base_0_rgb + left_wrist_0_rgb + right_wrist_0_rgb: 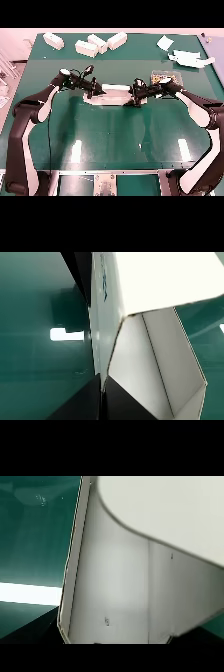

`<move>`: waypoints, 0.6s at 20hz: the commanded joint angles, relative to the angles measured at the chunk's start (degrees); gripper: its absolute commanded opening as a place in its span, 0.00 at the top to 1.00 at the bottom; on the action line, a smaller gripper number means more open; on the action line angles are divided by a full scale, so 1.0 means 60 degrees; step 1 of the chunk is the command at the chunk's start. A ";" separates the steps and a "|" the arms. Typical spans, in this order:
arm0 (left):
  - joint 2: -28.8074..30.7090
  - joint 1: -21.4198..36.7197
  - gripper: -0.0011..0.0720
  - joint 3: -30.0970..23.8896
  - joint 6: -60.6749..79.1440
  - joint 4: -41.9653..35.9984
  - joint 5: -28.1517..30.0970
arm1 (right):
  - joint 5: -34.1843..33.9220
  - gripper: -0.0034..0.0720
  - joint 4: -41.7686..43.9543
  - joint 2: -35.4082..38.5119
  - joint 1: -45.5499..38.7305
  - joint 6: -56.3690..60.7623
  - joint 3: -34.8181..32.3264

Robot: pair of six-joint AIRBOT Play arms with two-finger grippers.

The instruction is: Fold the box and place the chain.

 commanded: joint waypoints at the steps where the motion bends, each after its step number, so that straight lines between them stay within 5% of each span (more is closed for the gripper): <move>1: 0.0000 -0.0007 0.95 0.0000 0.0000 0.0000 0.0000 | -0.0004 0.23 -0.0011 -0.0007 0.0007 0.0040 0.0011; 2: 0.0000 -0.0007 0.95 0.0000 0.0000 0.0000 0.0000 | -0.0011 0.32 -0.0015 -0.0007 0.0007 0.0040 0.0011; 12: 0.0000 -0.0007 0.95 0.0000 0.0011 0.0000 0.0004 | -0.0011 0.32 -0.0007 -0.0007 0.0004 0.0036 0.0007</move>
